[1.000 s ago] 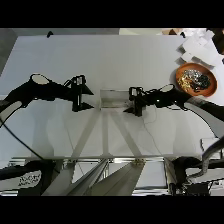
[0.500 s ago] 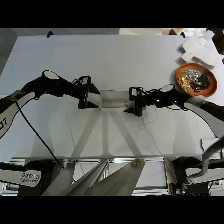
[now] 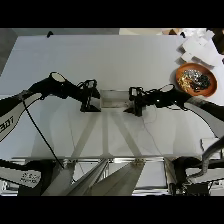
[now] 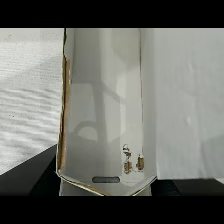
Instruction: Fold the box and place the chain.
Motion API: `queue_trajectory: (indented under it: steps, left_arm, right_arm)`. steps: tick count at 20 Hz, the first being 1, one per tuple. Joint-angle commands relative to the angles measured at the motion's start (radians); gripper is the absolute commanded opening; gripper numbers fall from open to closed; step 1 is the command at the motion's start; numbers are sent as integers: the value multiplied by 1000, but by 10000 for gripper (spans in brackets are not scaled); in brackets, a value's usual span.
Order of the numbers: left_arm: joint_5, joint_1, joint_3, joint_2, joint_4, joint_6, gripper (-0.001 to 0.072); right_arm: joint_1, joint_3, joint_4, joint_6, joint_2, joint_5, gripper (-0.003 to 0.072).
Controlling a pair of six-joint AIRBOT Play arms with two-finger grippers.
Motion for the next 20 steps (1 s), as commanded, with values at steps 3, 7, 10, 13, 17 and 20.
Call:
queue_trajectory:
  steps: [3,7,10,13,17,20]
  left_arm:
    - [25,-30,1,-26,-2,-17,700]
    - [56,-48,1,-26,-19,-72,699]
    - [73,-57,0,-29,-19,-91,696]
    - [72,-58,0,-47,-16,-91,578]
    - [61,-62,0,-50,-5,-89,265]
    - [60,-62,1,-50,-5,-89,211]
  right_arm:
    - [0,0,0,0,0,0,371]
    - [0,0,0,0,0,0,371]
    - [0,0,0,0,0,0,371]
    - [0,0,0,0,0,0,371]
    - [0,0,0,0,0,0,371]
    - [0,0,0,0,0,0,371]
